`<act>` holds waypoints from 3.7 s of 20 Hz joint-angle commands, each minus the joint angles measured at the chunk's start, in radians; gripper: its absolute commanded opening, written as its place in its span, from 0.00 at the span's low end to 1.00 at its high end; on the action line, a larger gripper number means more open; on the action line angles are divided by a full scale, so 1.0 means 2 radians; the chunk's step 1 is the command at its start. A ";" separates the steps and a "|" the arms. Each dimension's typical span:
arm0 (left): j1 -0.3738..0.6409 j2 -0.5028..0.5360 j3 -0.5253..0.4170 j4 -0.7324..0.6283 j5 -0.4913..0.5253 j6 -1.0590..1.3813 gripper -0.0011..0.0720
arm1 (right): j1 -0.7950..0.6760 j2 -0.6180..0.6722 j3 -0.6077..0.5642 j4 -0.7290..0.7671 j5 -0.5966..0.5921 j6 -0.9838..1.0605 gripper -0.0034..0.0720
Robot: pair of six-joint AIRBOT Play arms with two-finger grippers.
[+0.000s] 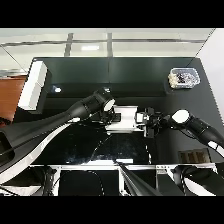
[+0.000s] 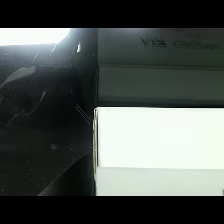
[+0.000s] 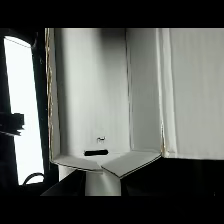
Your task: Fold the box and place the chain.
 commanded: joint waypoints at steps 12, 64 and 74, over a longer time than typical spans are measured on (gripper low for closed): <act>0.000 0.000 0.001 -0.002 0.001 0.001 0.05 | 0.012 -0.039 0.000 0.149 -0.012 -0.009 0.41; 0.000 0.000 0.000 0.001 0.002 0.001 0.05 | -0.123 -0.126 0.114 0.094 0.292 0.586 0.67; 0.000 0.000 0.000 0.000 0.001 0.001 0.05 | -0.069 -0.126 0.151 0.004 0.233 0.678 0.38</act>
